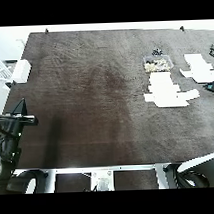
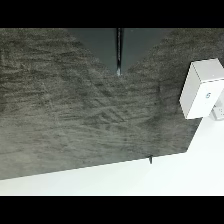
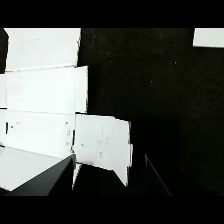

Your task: Fold the box and place the chain.

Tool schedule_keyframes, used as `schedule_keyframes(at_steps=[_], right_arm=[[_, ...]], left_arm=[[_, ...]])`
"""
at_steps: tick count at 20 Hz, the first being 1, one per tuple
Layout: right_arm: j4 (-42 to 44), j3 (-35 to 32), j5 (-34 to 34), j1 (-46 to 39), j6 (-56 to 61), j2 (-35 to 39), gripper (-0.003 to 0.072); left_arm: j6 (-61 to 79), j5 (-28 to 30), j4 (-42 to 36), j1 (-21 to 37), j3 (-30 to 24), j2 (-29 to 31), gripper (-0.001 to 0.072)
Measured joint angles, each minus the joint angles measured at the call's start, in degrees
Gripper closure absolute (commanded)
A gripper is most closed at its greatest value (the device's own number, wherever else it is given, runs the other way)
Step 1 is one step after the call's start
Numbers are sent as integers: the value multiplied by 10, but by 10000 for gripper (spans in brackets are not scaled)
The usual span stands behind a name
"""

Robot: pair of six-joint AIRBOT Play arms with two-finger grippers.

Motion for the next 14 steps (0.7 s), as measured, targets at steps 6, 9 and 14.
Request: schedule_keyframes(at_steps=[6,9,14], right_arm=[[-10,5,25,30,13,-43,183],[-17,6,38,48,24,-62,183],[-22,5,58,73,33,-73,428]], left_arm=[[0,0,0,0,0,0,689],[0,0,0,0,0,0,689],[0,0,0,0,0,0,689]])
